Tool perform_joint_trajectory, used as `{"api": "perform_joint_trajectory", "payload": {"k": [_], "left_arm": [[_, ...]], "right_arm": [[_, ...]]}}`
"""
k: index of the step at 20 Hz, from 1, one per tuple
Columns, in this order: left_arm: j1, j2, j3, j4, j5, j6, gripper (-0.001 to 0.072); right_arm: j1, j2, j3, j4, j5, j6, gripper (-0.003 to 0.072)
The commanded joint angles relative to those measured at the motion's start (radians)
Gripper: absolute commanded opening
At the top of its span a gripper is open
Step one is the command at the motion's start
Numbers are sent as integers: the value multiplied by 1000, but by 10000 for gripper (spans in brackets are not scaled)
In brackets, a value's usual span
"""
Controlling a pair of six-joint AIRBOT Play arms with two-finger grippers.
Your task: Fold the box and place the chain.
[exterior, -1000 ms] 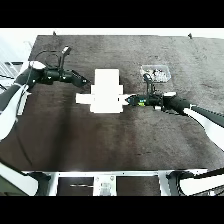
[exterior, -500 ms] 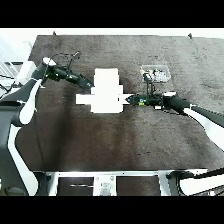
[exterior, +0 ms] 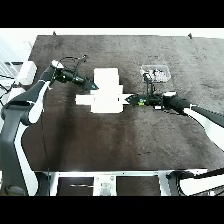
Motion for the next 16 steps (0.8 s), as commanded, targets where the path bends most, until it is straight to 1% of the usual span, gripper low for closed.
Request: {"api": "perform_joint_trajectory", "payload": {"k": [1, 3, 7, 8, 9, 10, 11, 12, 13, 14, 15, 16], "left_arm": [[-2, -6, 4, -19, -8, 16, 466], [-2, -10, 4, -21, -23, 21, 350], [-2, -15, 4, -23, -44, 22, 347], [-2, -15, 4, -25, -51, 22, 264], [-2, -15, 4, -25, -53, 23, 228], [-2, -15, 4, -25, -54, 27, 213], [-2, -15, 4, -25, -54, 33, 127], [-2, -15, 4, -25, -54, 38, 88], [-2, -15, 4, -26, -52, 40, 21], [-2, -15, 4, -27, -53, 62, 20], [-2, -15, 4, -27, -53, 98, 20], [-2, -15, 4, -27, -55, 134, 19]], "right_arm": [[1, 1, 1, 0, 2, 0, 17], [1, 0, 1, 0, 2, 0, 18], [1, 0, 1, 0, 2, 0, 17], [1, 0, 1, 0, 2, 0, 18], [1, 0, 1, 0, 2, 0, 18], [1, 0, 1, 0, 2, 0, 18], [1, 1, 1, 0, 2, 0, 17], [1, 0, 1, 0, 2, 0, 18], [1, 0, 1, 0, 2, 0, 18], [1, 1, 1, 0, 2, 0, 18], [1, 1, 1, 0, 2, 0, 28], [0, 1, 1, 0, 2, 0, 139]]}}
